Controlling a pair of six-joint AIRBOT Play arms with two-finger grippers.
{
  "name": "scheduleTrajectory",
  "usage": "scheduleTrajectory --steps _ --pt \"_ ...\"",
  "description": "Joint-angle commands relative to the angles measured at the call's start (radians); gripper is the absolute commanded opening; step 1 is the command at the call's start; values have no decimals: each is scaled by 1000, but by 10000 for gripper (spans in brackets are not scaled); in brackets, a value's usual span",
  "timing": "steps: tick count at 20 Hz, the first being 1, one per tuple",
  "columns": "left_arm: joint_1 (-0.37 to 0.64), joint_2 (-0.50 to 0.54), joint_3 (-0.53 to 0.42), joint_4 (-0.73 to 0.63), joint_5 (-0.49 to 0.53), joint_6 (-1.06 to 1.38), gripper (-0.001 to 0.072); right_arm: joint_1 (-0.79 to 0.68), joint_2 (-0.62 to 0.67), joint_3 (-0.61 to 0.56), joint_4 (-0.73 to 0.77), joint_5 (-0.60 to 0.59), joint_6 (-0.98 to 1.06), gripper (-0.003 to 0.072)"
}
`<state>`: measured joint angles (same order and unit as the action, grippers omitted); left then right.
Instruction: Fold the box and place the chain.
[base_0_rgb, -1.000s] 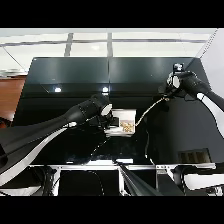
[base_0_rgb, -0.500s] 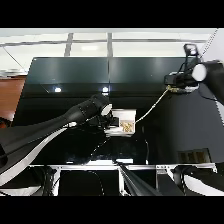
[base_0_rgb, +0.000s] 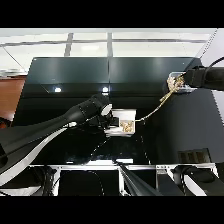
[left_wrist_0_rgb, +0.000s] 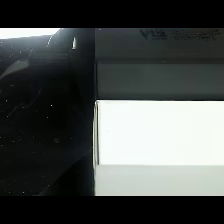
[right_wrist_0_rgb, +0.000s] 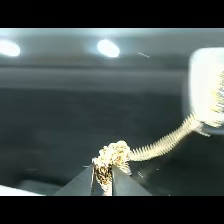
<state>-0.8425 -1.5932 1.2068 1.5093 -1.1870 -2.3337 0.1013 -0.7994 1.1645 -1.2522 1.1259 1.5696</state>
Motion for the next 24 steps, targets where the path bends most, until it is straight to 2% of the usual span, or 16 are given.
scheduleTrajectory --steps 1,4,10,14,19,24 --pt "1 0 0 0 0 0 26 1 66 28 278 23 -101 11" --pt "1 0 0 0 0 0 26 26 65 41 419 24 -132 11" --pt "1 0 0 0 0 0 26 229 49 40 452 -49 -123 11" --pt "1 0 0 0 -1 0 26 273 40 41 546 -108 -139 11" --pt "1 0 0 0 -1 0 26 271 40 68 528 -109 -151 11" --pt "1 0 0 0 -1 0 26 242 40 206 493 -80 -150 11"
